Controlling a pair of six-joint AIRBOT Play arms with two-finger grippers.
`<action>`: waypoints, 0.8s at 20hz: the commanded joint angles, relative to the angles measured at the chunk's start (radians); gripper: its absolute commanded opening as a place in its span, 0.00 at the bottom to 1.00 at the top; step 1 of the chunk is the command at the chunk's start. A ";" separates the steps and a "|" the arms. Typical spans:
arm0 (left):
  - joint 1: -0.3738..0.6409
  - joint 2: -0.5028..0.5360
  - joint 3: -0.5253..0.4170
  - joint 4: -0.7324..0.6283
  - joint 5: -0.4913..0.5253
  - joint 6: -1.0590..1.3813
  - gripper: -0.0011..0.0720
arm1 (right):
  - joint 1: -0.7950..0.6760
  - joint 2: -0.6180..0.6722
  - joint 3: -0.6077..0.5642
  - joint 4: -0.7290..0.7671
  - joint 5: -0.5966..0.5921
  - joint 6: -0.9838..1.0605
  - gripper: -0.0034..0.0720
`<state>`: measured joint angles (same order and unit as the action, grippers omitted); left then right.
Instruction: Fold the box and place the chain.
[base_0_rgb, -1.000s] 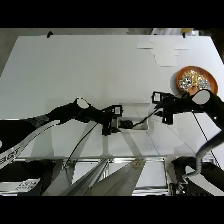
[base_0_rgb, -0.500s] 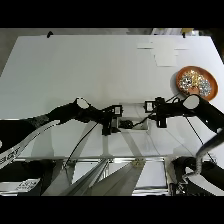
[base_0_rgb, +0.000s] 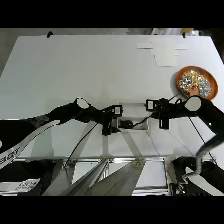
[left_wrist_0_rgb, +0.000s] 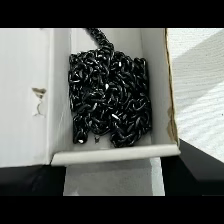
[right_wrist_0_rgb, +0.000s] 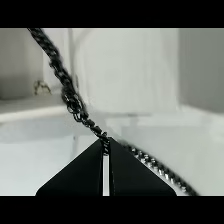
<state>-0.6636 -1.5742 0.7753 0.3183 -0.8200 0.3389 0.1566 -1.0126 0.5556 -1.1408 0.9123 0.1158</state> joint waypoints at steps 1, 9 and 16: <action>0.001 0.000 0.000 0.000 0.000 0.000 0.30 | 0.002 0.140 0.000 -0.095 0.036 0.287 0.06; 0.001 0.000 0.000 0.000 0.000 0.000 0.30 | 0.014 0.339 0.000 0.395 0.263 0.433 0.06; 0.001 0.000 0.000 0.000 0.000 0.000 0.30 | 0.283 0.309 0.000 0.512 0.005 0.426 0.06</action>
<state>-0.6636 -1.5742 0.7753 0.3183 -0.8204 0.3393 0.3347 -0.6891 0.5549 -0.6827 1.0183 0.5354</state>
